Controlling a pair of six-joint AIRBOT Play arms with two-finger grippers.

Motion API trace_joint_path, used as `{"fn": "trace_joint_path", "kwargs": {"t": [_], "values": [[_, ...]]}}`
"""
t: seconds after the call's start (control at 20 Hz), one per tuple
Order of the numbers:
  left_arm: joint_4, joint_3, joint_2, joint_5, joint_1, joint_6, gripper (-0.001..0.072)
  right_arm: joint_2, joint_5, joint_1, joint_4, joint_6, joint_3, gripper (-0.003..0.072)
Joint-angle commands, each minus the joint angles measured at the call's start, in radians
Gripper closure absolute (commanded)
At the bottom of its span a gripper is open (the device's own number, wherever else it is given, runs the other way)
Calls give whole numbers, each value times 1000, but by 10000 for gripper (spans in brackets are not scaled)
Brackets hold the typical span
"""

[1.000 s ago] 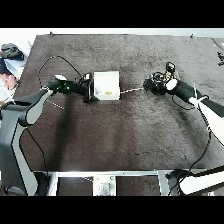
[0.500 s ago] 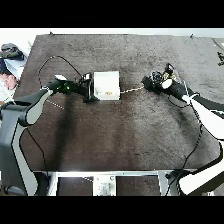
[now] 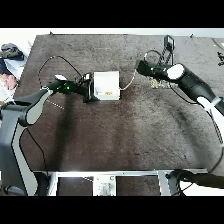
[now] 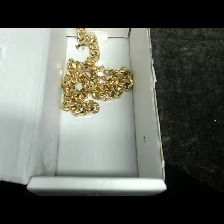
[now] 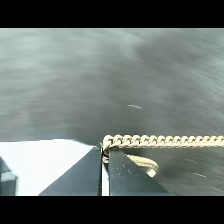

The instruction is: Fold the box and place the chain.

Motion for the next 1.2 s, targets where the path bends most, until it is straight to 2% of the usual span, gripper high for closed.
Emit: {"fn": "trace_joint_path", "kwargs": {"t": [0.0, 0.35, 0.75, 0.8, 0.85, 0.9, 1.15], "values": [[0, 1, 0, 0, 0, 0, 173, 102, -21, 83, 1, -33, 10, 678], [0, 1, 0, 0, 0, 0, 173, 79, -76, 225, 6, -29, 51, 678], [0, 1, 0, 0, 0, 0, 173, -130, -62, 294, 35, -29, 50, 676], [0, 1, 0, 0, 0, 0, 173, -148, -47, 290, 34, -29, 50, 645], [0, 1, 0, 0, 0, 0, 173, -157, -25, 283, 26, -30, 50, 433], [0, 1, 0, 0, 0, 0, 174, -157, -3, 274, -2, -30, 50, 395], [0, 1, 0, 0, 0, 0, 173, -97, 131, 142, -121, -29, 19, 410]]}}
